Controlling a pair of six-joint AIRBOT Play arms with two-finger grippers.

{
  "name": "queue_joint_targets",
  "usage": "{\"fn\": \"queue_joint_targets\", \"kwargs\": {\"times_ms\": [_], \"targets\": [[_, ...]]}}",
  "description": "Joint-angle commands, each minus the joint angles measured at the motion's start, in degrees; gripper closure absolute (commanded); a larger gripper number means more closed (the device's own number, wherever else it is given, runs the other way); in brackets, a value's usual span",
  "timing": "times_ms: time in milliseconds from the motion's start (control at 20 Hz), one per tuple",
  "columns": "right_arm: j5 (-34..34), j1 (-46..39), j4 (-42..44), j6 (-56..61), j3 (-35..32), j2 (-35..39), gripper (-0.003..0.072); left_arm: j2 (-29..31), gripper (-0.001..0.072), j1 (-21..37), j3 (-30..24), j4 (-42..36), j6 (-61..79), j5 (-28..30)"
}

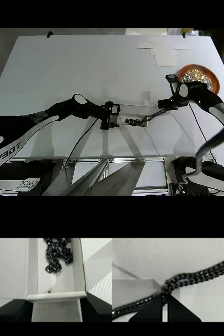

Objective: Fold the box and place the chain.

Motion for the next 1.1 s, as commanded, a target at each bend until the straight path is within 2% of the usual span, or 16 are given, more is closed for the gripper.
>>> {"fn": "queue_joint_targets", "kwargs": {"times_ms": [0,350,700,1050], "targets": [[1.97,0.02,-0.87,-0.9,0.09,4.83,0.0668,-0.02,0.0621,-0.04,-0.02,0.02,0.02,0.0],[11.87,0.02,1.16,-3.28,0.09,19.82,0.0668,-0.02,0.0621,-0.04,-0.02,0.0,0.0,0.0],[17.16,0.02,16.28,-8.96,0.09,32.98,0.0667,-0.02,0.0621,-0.04,-0.02,0.02,0.0,0.02],[18.86,0.02,29.92,-11.5,0.07,37.09,0.0667,-0.02,0.0621,-0.04,-0.02,0.02,0.0,0.0]]}}
